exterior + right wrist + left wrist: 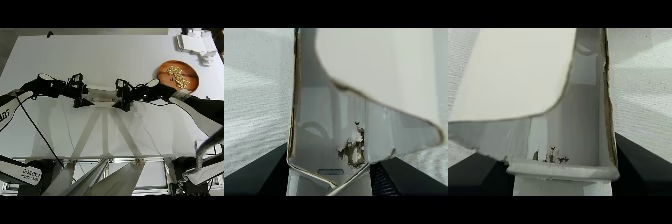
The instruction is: Fold the box and place the chain.
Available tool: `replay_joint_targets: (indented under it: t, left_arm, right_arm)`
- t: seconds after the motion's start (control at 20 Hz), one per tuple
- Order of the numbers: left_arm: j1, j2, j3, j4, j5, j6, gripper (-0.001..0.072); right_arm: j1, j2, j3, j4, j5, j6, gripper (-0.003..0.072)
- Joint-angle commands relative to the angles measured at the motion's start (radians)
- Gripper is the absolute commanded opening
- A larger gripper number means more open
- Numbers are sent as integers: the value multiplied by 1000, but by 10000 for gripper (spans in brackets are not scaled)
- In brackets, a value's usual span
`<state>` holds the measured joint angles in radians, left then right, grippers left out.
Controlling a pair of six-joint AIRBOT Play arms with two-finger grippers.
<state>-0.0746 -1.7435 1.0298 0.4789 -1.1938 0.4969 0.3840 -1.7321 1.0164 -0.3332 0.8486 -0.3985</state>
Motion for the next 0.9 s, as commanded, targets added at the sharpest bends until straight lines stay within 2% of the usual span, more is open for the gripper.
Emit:
replay_joint_targets:
  t: [0.0,0.6,0.65,0.75,0.85]
  left_arm:
    - [-1,-1,1,1,1,0,375]
    - [-1,-1,1,1,1,0,375]
    - [-1,-1,1,1,1,0,375]
    - [-1,-1,1,1,1,0,375]
    - [-1,0,1,1,1,0,375]
  right_arm:
    - [2,0,1,0,1,0,428]
    - [2,0,1,1,18,0,430]
    - [2,1,1,2,16,0,473]
    - [-2,3,1,-12,16,11,685]
    - [-12,20,1,-57,17,49,689]
